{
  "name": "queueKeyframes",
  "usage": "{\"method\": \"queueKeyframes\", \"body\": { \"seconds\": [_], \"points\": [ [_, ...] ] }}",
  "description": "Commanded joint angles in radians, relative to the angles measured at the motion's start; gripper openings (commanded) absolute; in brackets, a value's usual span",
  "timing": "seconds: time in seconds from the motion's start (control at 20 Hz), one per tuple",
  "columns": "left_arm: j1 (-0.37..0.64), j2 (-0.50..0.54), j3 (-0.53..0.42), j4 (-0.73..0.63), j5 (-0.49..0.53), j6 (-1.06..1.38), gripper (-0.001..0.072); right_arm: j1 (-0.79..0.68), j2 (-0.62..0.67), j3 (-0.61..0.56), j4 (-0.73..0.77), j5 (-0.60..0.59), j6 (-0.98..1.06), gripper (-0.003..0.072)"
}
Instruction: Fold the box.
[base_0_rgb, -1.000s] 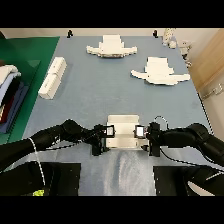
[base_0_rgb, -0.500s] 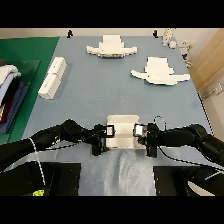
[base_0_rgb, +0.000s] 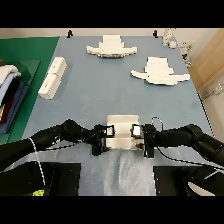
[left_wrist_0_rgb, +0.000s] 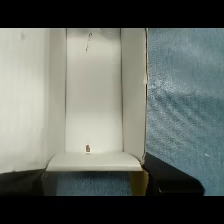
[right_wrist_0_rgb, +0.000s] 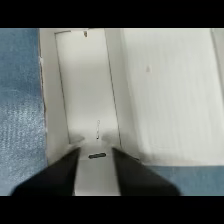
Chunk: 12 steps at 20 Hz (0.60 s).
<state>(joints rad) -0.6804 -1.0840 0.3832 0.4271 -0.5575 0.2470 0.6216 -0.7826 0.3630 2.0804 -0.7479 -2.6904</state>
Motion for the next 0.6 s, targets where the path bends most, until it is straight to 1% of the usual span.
{"method": "queueKeyframes", "body": {
  "seconds": [0.0, 0.3, 0.35, 0.4, 0.45, 0.5, 0.55],
  "points": [
    [0.001, 0.0, 0.001, 0.0, 0.0, -0.001, 0.0462, 0.004, -0.003, 0.0, 0.003, 0.01, -0.001, 0.059],
    [0.001, 0.0, 0.001, 0.0, 0.0, -0.001, 0.0462, 0.004, -0.003, 0.0, 0.003, 0.008, -0.034, 0.0595],
    [0.001, 0.0, 0.001, 0.0, 0.0, -0.001, 0.0462, 0.004, -0.001, 0.0, 0.002, 0.006, -0.032, 0.0584],
    [0.001, 0.0, 0.001, 0.0, 0.0, -0.001, 0.0462, 0.003, 0.005, 0.003, -0.01, -0.004, 0.009, 0.0446],
    [0.001, 0.0, 0.001, 0.0, 0.0, -0.001, 0.0462, 0.003, 0.015, 0.012, -0.043, -0.019, 0.098, 0.0297],
    [0.001, 0.0, 0.001, 0.0, 0.0, -0.001, 0.0462, 0.003, 0.03, 0.031, -0.124, -0.038, 0.262, 0.0253],
    [0.001, 0.0, 0.001, 0.0, 0.0, -0.001, 0.0462, 0.003, 0.045, 0.056, -0.241, -0.08, 0.466, 0.0102]
  ]
}}
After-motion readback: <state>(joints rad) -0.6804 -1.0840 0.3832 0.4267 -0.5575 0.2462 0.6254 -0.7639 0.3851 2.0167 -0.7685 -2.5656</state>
